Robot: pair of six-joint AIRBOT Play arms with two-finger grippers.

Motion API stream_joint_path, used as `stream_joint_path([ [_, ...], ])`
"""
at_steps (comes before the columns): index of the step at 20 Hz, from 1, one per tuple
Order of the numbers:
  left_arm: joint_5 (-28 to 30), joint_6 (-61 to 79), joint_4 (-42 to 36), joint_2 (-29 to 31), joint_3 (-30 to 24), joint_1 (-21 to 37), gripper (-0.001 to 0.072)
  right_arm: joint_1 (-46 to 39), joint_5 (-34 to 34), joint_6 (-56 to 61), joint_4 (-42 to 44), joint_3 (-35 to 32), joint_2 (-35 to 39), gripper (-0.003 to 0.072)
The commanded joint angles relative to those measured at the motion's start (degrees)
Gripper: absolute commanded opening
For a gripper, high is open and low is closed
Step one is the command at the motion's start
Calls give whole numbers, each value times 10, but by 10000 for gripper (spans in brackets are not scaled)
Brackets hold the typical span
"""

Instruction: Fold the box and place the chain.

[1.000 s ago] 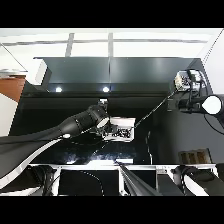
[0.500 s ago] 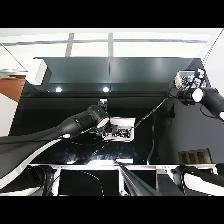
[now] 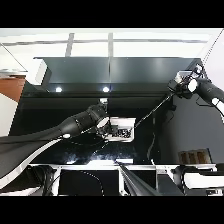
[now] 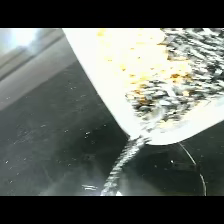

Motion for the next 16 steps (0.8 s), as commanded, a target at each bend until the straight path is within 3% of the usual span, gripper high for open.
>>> stream_joint_path([
  [1,1,0,-1,0,0,0,32,-12,42,1,4,10,-6,30],
  [8,1,0,-1,0,0,0,32,-16,89,-147,56,11,41,29],
  [16,1,0,-1,0,0,0,32,-16,160,-264,79,11,240,30],
])
